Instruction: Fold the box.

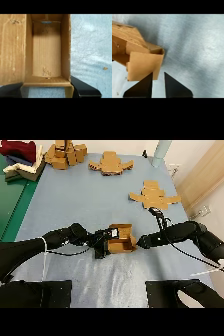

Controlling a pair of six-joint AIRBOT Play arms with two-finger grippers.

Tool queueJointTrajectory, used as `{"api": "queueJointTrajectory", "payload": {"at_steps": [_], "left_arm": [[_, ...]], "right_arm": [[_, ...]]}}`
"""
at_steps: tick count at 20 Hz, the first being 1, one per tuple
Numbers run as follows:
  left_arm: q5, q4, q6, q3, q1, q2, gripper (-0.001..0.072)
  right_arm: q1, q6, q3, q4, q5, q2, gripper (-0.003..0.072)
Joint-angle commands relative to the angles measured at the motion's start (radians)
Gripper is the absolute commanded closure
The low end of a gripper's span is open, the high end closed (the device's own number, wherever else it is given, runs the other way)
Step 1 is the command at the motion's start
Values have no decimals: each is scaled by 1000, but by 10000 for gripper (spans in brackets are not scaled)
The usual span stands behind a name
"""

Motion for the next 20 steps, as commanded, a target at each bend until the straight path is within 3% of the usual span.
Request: {"api": "queueJointTrajectory", "payload": {"at_steps": [1,4,6,11,14,17,20], "left_arm": [[0,0,0,1,0,0,235],[0,0,0,1,0,0,235],[0,0,0,1,0,0,235],[0,0,0,1,0,0,235],[0,0,0,1,0,0,235],[0,0,0,1,0,0,235],[0,0,0,1,0,0,236]], "right_arm": [[0,-2,7,76,-2,-16,453],[0,-2,7,84,-1,-66,443],[1,-2,7,106,0,-96,261],[106,42,20,83,115,-103,285],[218,343,54,-147,187,-104,285],[315,622,123,-425,110,-143,284],[408,725,195,-521,53,-217,276]]}}
